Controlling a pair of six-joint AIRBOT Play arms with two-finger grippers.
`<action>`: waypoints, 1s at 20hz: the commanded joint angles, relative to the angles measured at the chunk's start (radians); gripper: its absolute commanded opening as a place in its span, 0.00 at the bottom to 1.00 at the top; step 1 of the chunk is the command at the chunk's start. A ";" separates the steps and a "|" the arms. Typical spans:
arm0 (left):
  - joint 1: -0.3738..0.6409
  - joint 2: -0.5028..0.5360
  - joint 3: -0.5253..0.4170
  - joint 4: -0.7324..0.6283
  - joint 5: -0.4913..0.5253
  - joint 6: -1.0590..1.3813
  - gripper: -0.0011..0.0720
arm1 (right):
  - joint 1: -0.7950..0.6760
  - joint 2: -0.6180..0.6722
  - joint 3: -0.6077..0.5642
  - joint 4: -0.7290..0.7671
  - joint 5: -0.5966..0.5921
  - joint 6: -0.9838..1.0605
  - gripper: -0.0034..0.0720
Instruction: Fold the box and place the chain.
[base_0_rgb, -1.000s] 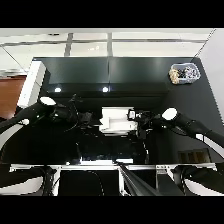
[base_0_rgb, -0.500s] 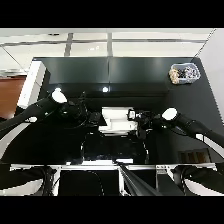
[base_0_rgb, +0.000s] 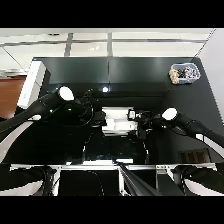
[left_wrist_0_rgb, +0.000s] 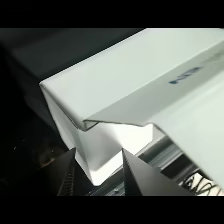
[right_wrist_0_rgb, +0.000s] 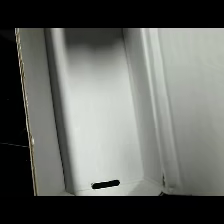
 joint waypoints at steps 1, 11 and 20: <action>-0.032 0.000 0.007 0.105 0.023 -0.137 0.49 | 0.000 -0.001 -0.001 0.000 0.000 0.000 0.31; -0.204 0.000 0.055 0.478 0.131 -0.549 0.49 | 0.000 -0.001 -0.001 0.000 0.000 0.000 0.31; -0.321 -0.055 0.138 0.634 0.057 -0.877 0.47 | 0.001 -0.001 -0.001 0.001 -0.004 0.003 0.31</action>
